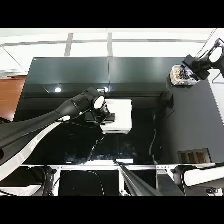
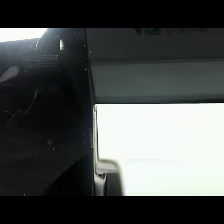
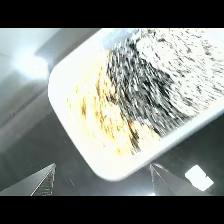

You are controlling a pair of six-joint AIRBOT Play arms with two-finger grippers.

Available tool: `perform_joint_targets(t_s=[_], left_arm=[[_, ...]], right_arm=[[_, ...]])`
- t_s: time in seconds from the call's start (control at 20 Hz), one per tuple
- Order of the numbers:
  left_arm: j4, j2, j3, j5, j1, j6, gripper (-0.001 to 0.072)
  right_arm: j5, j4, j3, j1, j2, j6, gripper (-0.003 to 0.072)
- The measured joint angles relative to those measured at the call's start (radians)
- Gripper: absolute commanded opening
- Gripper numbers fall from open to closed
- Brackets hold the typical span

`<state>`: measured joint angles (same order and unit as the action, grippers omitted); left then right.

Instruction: Fold the box and place the chain.

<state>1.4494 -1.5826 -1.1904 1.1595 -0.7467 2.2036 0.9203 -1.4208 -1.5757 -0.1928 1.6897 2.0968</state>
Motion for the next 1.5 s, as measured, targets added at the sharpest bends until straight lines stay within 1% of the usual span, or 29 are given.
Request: perform_joint_targets(t_s=[0.05, 0.15, 0.25, 0.4, 0.65, 0.7, 0.8, 0.85, 1.0, 1.15, 1.3, 1.5], left_arm=[[0.000, 0.000, 0.000, 0.000, 0.000, 0.000, 0.0026], [0.000, 0.000, 0.000, -0.003, 0.000, 0.000, 0.0026], [0.000, 0.000, 0.000, -0.005, 0.000, 0.000, 0.0026], [0.000, 0.000, 0.000, -0.005, 0.000, 0.000, 0.0026], [0.000, 0.000, 0.000, -0.003, 0.000, 0.000, 0.0026], [0.000, 0.000, 0.000, -0.003, 0.000, 0.000, 0.0026], [0.000, 0.000, 0.000, -0.001, 0.000, 0.000, 0.0026], [0.000, 0.000, 0.000, -0.001, 0.000, 0.000, 0.0026], [0.000, 0.000, 0.000, -0.002, 0.000, 0.000, 0.0026], [0.000, 0.000, 0.000, -0.002, 0.000, 0.000, 0.0026], [0.000, 0.000, 0.000, -0.004, 0.000, 0.000, 0.0026], [0.000, 0.000, 0.000, -0.005, 0.000, 0.000, 0.0026]], right_arm=[[0.030, 0.048, -0.066, -0.019, 0.062, 0.023, 0.0547], [0.064, 0.148, -0.161, -0.047, 0.161, 0.050, 0.0548], [0.075, 0.223, -0.220, -0.060, 0.228, 0.060, 0.0548], [0.074, 0.275, -0.263, -0.068, 0.280, 0.073, 0.0548], [0.065, 0.285, -0.283, -0.072, 0.316, 0.082, 0.0548], [0.064, 0.285, -0.285, -0.072, 0.321, 0.083, 0.0534], [0.066, 0.284, -0.286, -0.071, 0.328, 0.082, 0.0122], [0.068, 0.285, -0.287, -0.070, 0.330, 0.076, 0.0016], [0.089, 0.295, -0.293, -0.072, 0.329, 0.008, 0.0013], [0.129, 0.303, -0.305, -0.083, 0.289, -0.097, 0.0013], [0.169, 0.305, -0.311, -0.089, 0.192, -0.235, 0.0012], [0.189, 0.311, -0.314, -0.088, -0.002, -0.390, 0.0010]])
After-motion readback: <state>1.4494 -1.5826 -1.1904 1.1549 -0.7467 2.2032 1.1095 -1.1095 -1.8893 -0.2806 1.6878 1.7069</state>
